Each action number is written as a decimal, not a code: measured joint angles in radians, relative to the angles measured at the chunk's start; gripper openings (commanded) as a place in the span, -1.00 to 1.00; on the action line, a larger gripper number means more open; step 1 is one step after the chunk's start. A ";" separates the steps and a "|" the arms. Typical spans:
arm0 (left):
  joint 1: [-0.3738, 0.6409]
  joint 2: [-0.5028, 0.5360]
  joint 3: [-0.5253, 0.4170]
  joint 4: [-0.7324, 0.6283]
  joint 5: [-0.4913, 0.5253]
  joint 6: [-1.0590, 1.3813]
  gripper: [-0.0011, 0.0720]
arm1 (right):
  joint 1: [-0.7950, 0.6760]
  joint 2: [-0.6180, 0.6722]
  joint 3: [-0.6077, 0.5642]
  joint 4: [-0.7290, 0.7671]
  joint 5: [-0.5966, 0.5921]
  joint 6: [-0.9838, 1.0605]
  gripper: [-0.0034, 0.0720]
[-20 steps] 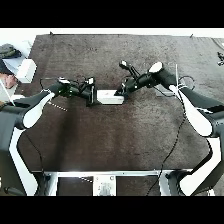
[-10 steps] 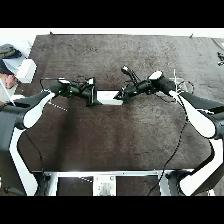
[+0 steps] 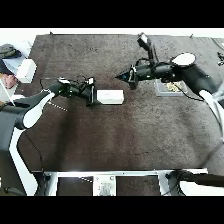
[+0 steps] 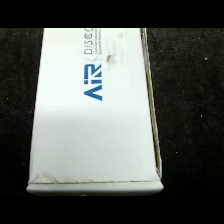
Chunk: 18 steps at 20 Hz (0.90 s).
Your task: Fold the box and place the chain.
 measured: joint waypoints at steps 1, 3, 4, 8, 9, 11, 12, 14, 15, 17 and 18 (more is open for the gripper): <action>0.000 0.000 0.000 0.000 0.000 0.000 -0.19 | 0.000 0.071 -0.037 0.013 -0.024 0.007 -0.95; 0.000 0.000 0.000 0.000 0.000 0.000 -0.19 | -0.001 0.212 -0.144 0.018 -0.100 0.016 -0.95; 0.000 0.000 0.000 0.000 -0.001 0.000 -0.19 | -0.001 0.280 -0.204 0.019 -0.147 0.018 -0.95; 0.000 0.000 0.000 0.001 -0.001 0.000 -0.19 | -0.001 0.513 -0.460 0.023 -0.311 0.032 -0.95; 0.000 0.000 0.000 0.000 -0.001 0.000 -0.19 | -0.001 0.558 -0.515 0.026 -0.340 0.045 -0.95; 0.000 0.000 0.000 -0.004 0.000 0.001 -0.19 | -0.001 0.621 -0.599 0.027 -0.385 0.072 -0.95; 0.000 0.000 0.000 -0.005 0.001 0.001 -0.19 | -0.001 0.640 -0.627 0.026 -0.400 0.084 -0.95; 0.000 0.000 0.000 -0.008 0.000 0.001 -0.20 | -0.001 0.668 -0.666 0.027 -0.418 0.105 -0.95; 0.000 0.000 0.000 -0.011 0.000 0.001 -0.20 | -0.001 0.675 -0.678 0.027 -0.425 0.114 -0.95; 0.001 0.000 0.000 -0.026 0.006 0.001 -0.94 | 0.000 0.685 -0.692 0.027 -0.433 0.134 -0.95; 0.005 0.002 0.000 -0.048 0.014 0.001 -0.94 | 0.000 0.688 -0.698 0.027 -0.434 0.150 -0.95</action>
